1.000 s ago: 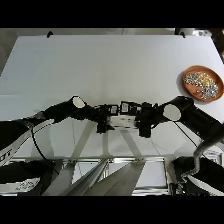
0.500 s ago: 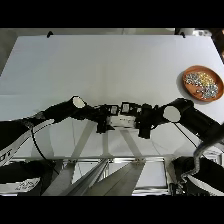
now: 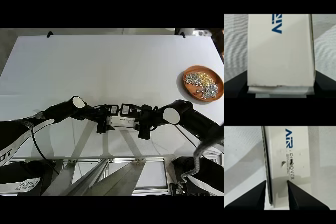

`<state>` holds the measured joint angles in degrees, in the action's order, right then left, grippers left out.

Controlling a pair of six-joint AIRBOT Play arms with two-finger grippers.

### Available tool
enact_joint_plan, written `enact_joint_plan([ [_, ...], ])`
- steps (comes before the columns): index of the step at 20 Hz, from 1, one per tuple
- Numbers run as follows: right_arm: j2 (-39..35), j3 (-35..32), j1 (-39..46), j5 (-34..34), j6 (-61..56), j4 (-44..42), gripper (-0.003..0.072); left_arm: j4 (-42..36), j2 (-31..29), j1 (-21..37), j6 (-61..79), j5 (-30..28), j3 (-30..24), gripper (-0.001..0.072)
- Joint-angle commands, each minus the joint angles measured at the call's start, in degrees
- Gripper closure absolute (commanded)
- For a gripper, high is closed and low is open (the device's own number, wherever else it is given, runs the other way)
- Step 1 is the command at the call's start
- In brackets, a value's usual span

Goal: Fold the box and place the chain.

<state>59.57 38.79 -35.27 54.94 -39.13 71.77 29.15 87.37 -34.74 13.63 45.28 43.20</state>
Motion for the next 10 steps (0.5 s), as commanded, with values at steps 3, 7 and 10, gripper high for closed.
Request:
enact_joint_plan([
  [3,-3.1,0.0,0.0,-3.9,0.0,0.2,0.0360,0.0,0.0,0.0,0.1,0.0,0.0,0.0322],
  [7,-4.3,0.0,0.0,-4.1,0.0,-0.2,0.0360,0.0,0.0,0.0,0.1,0.0,0.0,0.0322],
  [10,-4.3,0.0,0.0,-4.0,0.0,-0.8,0.0364,0.0,0.0,0.0,0.1,0.0,0.0,0.0322],
])
